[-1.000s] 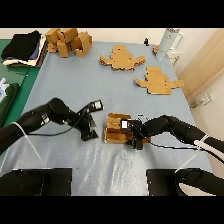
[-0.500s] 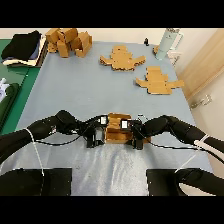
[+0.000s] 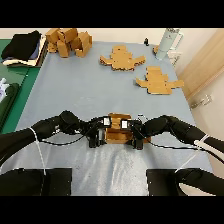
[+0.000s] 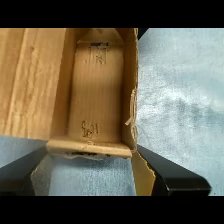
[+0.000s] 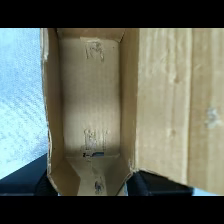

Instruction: Fold the box.

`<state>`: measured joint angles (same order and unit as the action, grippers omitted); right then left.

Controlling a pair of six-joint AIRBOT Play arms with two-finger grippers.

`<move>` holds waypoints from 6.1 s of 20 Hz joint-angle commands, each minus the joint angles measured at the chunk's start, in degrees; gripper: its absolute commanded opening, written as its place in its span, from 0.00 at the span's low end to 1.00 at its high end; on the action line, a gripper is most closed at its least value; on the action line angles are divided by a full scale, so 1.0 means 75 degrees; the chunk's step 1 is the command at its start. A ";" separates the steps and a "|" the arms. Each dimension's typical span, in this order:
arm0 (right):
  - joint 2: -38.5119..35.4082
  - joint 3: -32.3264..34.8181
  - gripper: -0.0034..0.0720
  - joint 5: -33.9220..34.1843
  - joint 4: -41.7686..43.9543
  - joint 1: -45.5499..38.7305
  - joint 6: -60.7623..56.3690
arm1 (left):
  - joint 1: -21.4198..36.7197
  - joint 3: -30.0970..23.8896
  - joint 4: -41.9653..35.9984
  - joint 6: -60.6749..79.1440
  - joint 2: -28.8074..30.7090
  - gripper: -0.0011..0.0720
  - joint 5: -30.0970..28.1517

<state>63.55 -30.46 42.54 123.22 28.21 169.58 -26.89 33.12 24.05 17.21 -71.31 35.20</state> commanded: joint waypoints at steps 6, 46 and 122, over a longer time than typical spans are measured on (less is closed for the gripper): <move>0.0000 -0.0006 0.71 0.0000 0.0000 0.0000 -0.0003 | -0.0323 0.0052 -0.0009 0.0338 -0.0160 0.96 0.0055; -0.0003 -0.0006 0.71 0.0000 0.0000 0.0000 -0.0003 | -0.0388 0.0117 -0.0434 -0.0015 -0.0312 0.61 -0.0157; -0.2847 -0.0128 0.85 0.0828 0.0697 -0.0087 -1.2228 | -0.0408 0.0192 0.1507 -0.1696 -0.0070 0.61 -0.0026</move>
<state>42.24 -31.40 49.84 128.44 27.49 77.97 -29.82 34.52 34.54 5.13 -71.66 34.44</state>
